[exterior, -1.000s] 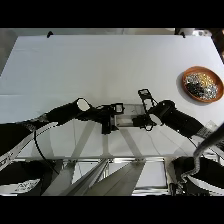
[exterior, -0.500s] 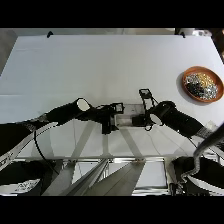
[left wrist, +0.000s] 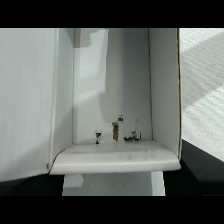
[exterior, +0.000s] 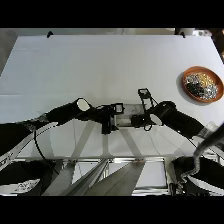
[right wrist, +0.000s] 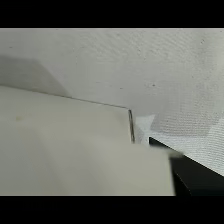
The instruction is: Fold the box and place the chain.
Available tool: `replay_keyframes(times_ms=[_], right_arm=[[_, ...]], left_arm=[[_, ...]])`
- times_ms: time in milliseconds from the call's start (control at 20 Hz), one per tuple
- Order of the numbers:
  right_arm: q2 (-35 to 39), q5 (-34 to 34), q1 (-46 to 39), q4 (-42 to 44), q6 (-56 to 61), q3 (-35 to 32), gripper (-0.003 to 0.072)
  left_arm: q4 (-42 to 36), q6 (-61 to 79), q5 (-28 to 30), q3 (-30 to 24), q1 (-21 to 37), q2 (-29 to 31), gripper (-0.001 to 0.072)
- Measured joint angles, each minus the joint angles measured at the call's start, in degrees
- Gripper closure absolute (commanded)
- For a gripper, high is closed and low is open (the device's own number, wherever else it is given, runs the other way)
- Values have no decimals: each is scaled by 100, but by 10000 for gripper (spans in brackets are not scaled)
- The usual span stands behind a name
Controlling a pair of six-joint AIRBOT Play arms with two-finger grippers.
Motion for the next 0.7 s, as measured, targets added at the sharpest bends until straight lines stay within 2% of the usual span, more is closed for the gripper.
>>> replay_keyframes(times_ms=[150, 300, 500, 600, 700], right_arm=[[411, 68, 0, -164, -251, -2, 62], [1141, 210, -2, -398, -481, -2, 64], [2459, 372, -83, -826, -933, -2, 145], [3018, 354, -474, -1394, -1019, -2, 173], [3305, 125, -1296, -1932, -1126, -2, 174]], left_arm=[[-4, -4, 0, 0, 0, 0, 337], [-4, -7, 0, 0, 0, 0, 337], [-7, -9, 0, 0, 0, 0, 337], [-7, -9, -2, 0, 0, 0, 337], [-7, -9, -2, 0, 0, 0, 337]])
